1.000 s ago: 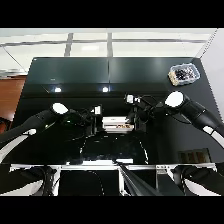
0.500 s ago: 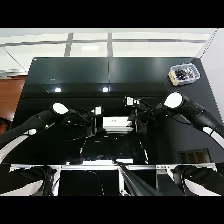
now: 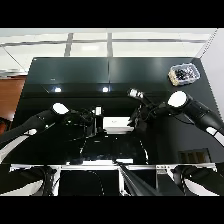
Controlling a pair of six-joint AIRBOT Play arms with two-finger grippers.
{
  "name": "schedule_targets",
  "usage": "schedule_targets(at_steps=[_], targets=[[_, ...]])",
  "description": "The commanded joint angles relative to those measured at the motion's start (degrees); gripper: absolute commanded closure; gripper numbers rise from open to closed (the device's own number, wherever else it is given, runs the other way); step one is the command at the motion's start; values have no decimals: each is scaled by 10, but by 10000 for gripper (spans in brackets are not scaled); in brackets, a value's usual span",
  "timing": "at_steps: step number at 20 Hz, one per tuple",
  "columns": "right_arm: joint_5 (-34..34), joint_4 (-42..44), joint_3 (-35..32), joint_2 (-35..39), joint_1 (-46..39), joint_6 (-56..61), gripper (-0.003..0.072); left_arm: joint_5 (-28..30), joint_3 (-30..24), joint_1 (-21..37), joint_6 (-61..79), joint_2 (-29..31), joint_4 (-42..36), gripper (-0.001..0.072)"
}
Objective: Fold the box and place the chain.
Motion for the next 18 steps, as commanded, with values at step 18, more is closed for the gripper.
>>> schedule_targets(at_steps=[18], targets=[[-54,39,2,-102,40,296,668,0,0,0,0,0,0,378]])
